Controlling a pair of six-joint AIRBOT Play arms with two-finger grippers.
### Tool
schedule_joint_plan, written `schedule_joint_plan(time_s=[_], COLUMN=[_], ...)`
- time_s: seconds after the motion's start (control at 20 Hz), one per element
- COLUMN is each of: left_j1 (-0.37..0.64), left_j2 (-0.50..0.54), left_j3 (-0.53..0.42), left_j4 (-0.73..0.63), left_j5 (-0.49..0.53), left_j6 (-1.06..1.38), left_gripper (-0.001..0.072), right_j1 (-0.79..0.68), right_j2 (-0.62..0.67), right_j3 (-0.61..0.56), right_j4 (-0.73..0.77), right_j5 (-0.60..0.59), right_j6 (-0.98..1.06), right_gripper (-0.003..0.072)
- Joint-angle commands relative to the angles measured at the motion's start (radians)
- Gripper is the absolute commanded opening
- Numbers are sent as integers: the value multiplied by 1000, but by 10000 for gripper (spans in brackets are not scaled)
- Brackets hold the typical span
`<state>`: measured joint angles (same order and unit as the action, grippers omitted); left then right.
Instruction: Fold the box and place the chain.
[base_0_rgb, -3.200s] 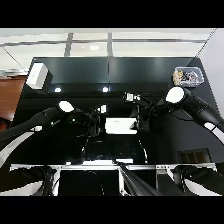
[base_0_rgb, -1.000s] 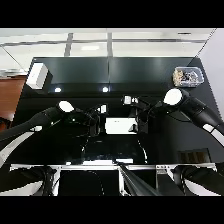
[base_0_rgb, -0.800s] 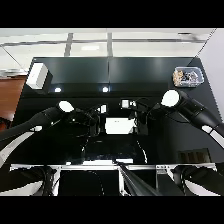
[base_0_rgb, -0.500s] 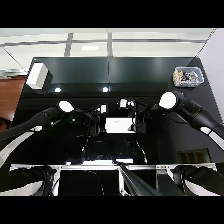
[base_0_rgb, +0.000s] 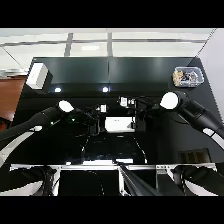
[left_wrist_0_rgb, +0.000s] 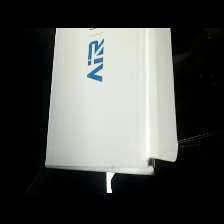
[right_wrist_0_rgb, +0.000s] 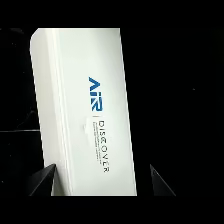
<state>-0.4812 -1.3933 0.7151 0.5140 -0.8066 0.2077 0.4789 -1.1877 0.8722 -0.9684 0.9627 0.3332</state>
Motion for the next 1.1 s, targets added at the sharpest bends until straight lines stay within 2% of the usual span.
schedule_joint_plan(time_s=[0.0, 0.1, 0.15, 0.3, 0.35, 0.4, 1.05], left_j1=[-1, -1, -1, -1, -1, -1, -1], left_j2=[0, 0, 0, 0, 0, 0, 0], left_j3=[1, 1, 1, 1, 1, 1, 1], left_j4=[1, 1, 1, 1, 1, 1, 1], left_j5=[-2, -2, -2, -1, -2, -2, -1], left_j6=[2, 1, 1, 1, 1, 1, 1], left_gripper=[400, 400, 400, 400, 400, 400, 400], right_j1=[1, 1, 1, 1, 1, 1, 2], right_j2=[10, 10, 10, 10, 10, 10, 4], right_j3=[1, 1, 1, 1, 1, 1, -2], right_j4=[-1, -1, -1, -1, -1, -1, 9], right_j5=[-7, -6, -5, -1, 3, 5, 31], right_j6=[0, 0, 0, 0, 0, 0, 0], right_gripper=[619, 525, 418, 413, 287, 250, 245])
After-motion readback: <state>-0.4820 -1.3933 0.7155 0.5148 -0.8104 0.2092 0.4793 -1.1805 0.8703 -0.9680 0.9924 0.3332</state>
